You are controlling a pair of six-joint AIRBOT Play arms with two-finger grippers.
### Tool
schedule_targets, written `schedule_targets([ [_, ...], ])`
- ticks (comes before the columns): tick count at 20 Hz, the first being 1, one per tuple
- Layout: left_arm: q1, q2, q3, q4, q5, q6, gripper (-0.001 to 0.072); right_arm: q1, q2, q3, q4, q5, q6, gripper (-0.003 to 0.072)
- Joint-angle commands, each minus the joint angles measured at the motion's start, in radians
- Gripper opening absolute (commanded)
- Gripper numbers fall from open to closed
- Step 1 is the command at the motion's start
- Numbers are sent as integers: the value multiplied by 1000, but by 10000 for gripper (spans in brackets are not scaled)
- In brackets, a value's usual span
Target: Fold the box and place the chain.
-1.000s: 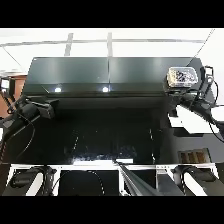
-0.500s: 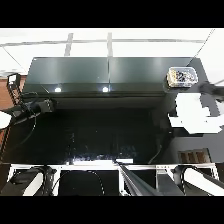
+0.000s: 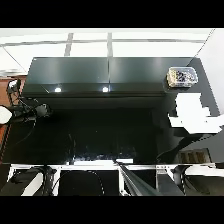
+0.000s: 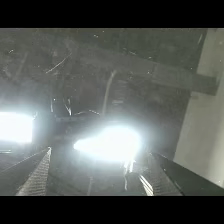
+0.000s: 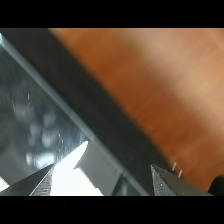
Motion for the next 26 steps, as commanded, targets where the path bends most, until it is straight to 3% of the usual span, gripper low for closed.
schedule_targets([
  [1,0,-2,2,-33,13,-16,708,-11,-86,23,72,108,-167,720],
  [3,0,-2,2,-47,15,-16,708,11,-99,22,69,139,-211,720],
  [5,0,-2,2,-10,35,-16,708,15,-96,22,71,155,-205,350],
  [6,0,-2,2,-10,47,-16,708,10,-89,22,76,162,-205,119],
  [7,0,-2,2,-11,66,-15,707,6,-73,22,87,166,-205,10],
  [11,0,-2,2,-11,126,28,707,5,20,-11,182,183,-230,9],
  [15,0,-2,2,-21,157,30,706,27,160,-164,358,187,-288,10],
  [19,-1,-6,2,-79,77,19,706,111,365,-356,451,248,-353,9],
  [23,-8,-11,1,-275,40,134,706,269,553,-580,592,188,-356,9],
  [26,-60,-69,1,-600,-28,509,706,506,669,-745,740,-4,-370,9],
])
